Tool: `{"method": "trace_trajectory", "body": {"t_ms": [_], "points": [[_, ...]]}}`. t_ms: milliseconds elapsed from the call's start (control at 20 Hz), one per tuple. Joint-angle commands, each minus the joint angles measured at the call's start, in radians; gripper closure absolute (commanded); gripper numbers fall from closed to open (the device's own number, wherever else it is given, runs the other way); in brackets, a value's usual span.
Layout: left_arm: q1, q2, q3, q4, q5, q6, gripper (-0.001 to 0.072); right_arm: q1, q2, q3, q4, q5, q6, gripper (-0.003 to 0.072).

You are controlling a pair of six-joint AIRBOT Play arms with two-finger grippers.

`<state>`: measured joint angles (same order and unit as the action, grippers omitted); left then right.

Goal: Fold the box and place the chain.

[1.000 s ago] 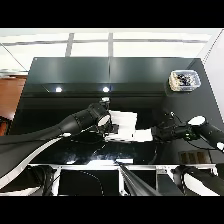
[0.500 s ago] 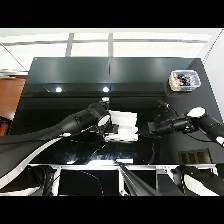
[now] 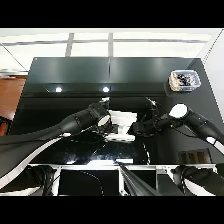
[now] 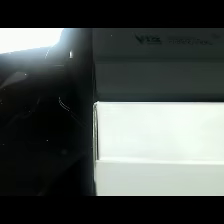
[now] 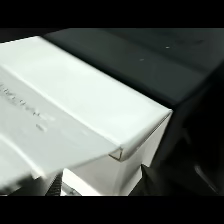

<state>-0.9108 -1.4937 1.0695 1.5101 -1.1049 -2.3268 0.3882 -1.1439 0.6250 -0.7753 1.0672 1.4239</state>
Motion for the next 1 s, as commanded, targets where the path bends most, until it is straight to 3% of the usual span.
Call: {"method": "trace_trajectory", "body": {"t_ms": [0,50,100,300,400,500,900,950], "points": [[0.000,0.000,0.000,0.000,0.001,0.000,0.0682,0.095,0.000,0.054,-0.190,-0.045,0.224,0.0165],[0.000,0.000,0.000,0.000,0.001,0.000,0.0682,0.109,0.000,0.064,-0.214,-0.046,0.247,0.0260],[0.000,0.000,0.000,0.000,0.001,0.000,0.0682,0.123,0.000,0.073,-0.237,-0.048,0.266,0.0277],[0.000,0.000,0.000,0.000,0.001,0.000,0.0682,0.184,-0.004,0.111,-0.431,-0.052,0.449,0.0278],[0.000,0.000,0.000,0.000,0.001,0.000,0.0682,0.220,-0.012,0.126,-0.499,-0.040,0.507,0.0325],[0.000,0.000,0.000,-0.001,0.001,0.000,0.0682,0.248,-0.023,0.142,-0.558,-0.026,0.590,0.0325],[0.000,0.000,0.000,0.000,0.001,0.000,0.0682,0.357,-0.108,0.222,-0.659,0.050,0.812,0.0355],[0.000,0.000,0.000,0.000,0.001,0.000,0.0682,0.362,-0.110,0.221,-0.660,0.050,0.826,0.0412]]}}
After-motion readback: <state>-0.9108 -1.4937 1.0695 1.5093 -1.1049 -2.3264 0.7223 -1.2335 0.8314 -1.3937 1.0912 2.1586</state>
